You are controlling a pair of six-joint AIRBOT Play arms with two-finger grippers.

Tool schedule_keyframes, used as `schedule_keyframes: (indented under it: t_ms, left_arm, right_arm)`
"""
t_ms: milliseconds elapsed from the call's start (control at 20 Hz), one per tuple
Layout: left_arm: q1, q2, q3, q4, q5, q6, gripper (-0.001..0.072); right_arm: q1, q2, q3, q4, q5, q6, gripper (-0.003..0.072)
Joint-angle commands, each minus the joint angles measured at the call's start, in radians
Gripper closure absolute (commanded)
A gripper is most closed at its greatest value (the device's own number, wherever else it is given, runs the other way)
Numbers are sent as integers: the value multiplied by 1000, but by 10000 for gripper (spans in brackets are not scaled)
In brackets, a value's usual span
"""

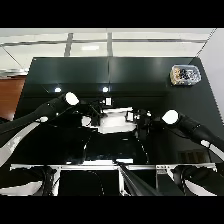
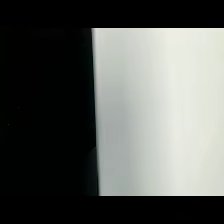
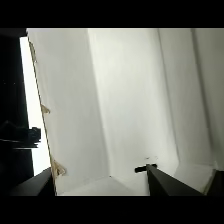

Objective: Fold the box and place the chain.

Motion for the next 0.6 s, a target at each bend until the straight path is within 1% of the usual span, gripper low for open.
schedule_keyframes:
  t_ms: [0, 150, 350, 450, 550]
  left_arm:
    - [0, -1, 0, 0, 0, 0, 684]
    - [0, -1, 0, 0, -2, 0, 684]
    - [0, -1, 0, 0, -4, 0, 684]
    - [0, -1, 2, 0, -4, 0, 684]
    - [0, -1, 2, 0, -4, 0, 684]
  right_arm:
    - [-20, 31, 44, -55, 18, -8, 66]
    - [-80, 29, 54, 14, 20, -70, 66]
    - [-149, 21, 54, 190, 21, -229, 65]
    - [-178, -5, 54, 292, 56, -315, 66]
    - [-182, -46, 54, 332, 122, -367, 66]
